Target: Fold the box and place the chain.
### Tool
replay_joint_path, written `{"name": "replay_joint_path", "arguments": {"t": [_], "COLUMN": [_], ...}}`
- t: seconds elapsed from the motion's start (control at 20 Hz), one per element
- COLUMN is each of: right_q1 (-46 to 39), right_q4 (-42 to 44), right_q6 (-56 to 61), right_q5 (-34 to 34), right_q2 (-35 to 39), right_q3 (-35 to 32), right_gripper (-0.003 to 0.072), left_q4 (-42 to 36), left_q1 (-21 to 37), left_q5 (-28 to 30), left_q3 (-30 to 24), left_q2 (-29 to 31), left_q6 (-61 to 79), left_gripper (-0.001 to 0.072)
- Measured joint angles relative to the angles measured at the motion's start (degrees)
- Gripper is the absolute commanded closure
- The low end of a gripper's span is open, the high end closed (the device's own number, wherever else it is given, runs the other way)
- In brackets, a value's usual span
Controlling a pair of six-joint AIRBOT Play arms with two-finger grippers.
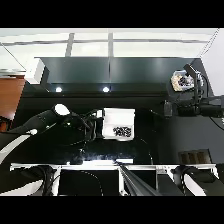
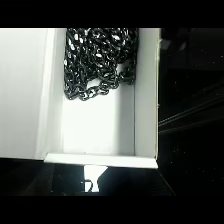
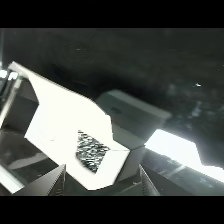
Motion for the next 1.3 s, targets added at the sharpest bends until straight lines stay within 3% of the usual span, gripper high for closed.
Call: {"name": "replay_joint_path", "arguments": {"t": [0.05,0.3,0.65,0.9,1.1,1.3], "right_q1": [0.1,2.0,7.4,11.0,11.7,11.9], "right_q4": [-0.9,-6.7,-0.6,3.0,3.8,4.1], "right_q6": [0.0,0.9,-5.6,-25.0,-38.9,-44.8], "right_q5": [-0.5,-6.7,-15.9,-11.6,-5.7,-2.4], "right_q2": [0.0,-3.0,-21.8,-26.6,-24.5,-22.6], "right_q3": [0.0,0.5,4.9,6.2,6.5,6.2], "right_gripper": [-0.0034,-0.0034,-0.0034,-0.0034,-0.0034,-0.0034], "left_q4": [0.0,0.1,0.2,0.1,0.1,0.1], "left_q1": [-0.1,-0.9,-2.1,-2.3,-2.3,-2.3], "left_q5": [0.1,0.3,1.2,3.5,4.6,5.2], "left_q3": [0.0,0.0,0.0,0.0,0.0,0.0], "left_q2": [0.0,0.0,0.0,0.0,0.0,0.0], "left_q6": [0.0,0.0,0.0,0.0,0.0,0.0], "left_gripper": [0.0289,0.0289,0.0289,0.0289,0.0285,0.0284]}}
